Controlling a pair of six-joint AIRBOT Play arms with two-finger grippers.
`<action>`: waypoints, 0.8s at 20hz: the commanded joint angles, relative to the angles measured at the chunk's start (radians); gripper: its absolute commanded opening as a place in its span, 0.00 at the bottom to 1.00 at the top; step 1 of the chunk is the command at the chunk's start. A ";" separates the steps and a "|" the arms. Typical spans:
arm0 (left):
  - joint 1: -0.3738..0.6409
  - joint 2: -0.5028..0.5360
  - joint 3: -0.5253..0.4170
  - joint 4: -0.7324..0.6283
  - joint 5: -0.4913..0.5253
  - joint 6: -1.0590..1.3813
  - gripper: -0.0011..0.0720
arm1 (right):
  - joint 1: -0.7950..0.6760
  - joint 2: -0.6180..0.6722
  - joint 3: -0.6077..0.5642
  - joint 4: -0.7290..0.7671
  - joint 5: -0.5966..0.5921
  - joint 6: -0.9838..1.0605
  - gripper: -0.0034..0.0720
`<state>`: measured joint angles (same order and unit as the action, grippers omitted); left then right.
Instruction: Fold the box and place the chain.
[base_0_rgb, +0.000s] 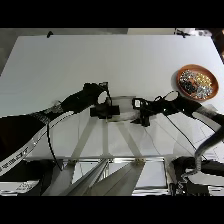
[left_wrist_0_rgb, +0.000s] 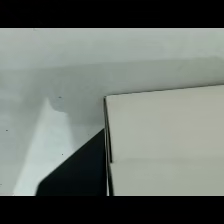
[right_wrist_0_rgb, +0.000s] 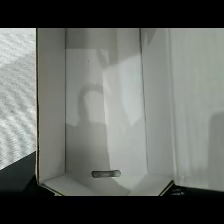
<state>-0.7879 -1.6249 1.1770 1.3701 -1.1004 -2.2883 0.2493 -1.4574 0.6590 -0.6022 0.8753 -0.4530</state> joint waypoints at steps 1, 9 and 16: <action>-0.008 -0.003 0.001 0.000 -0.011 -0.019 0.02 | 0.000 0.000 0.000 0.000 0.000 0.000 0.75; -0.037 -0.009 0.001 0.018 -0.007 -0.054 0.38 | 0.000 0.000 0.000 0.000 0.000 0.000 0.75; -0.037 -0.009 0.001 0.023 -0.004 -0.054 0.02 | 0.000 0.000 0.000 0.000 0.000 0.000 0.75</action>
